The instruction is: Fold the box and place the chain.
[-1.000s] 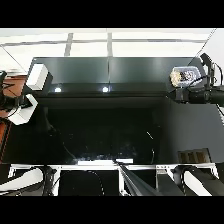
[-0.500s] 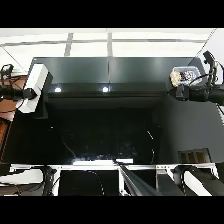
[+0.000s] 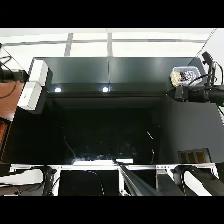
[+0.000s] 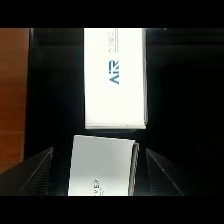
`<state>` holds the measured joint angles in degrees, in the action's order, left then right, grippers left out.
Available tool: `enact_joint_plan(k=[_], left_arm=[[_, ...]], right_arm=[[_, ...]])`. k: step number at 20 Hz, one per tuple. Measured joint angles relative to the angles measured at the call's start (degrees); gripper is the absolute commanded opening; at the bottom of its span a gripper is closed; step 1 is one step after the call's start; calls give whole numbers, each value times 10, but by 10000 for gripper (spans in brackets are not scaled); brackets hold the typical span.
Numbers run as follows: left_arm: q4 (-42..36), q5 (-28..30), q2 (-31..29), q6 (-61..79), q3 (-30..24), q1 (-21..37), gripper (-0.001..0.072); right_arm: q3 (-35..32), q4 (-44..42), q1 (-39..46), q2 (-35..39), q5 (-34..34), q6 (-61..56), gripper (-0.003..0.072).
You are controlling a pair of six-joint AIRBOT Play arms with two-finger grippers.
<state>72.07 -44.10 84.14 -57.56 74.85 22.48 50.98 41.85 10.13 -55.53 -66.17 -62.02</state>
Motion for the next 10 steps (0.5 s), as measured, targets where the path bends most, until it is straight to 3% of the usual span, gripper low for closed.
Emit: enact_joint_plan(k=[1,2,3,4,7,10], left_arm=[[-1,-25,-2,-4,19,0,711],[-3,-48,-3,-17,38,-1,607],[-6,-76,-4,-40,57,-1,232],[-9,-105,-5,-64,74,-1,24],[-46,-186,-16,-109,104,-6,23],[-94,-207,-62,-103,67,-36,24]], right_arm=[[0,0,-6,0,-2,0,14],[0,0,-12,0,-2,0,14],[0,0,-19,0,-3,0,14],[0,0,-28,0,-3,-1,14],[-1,2,-60,0,14,-2,13],[-18,25,-99,0,67,-1,13]])
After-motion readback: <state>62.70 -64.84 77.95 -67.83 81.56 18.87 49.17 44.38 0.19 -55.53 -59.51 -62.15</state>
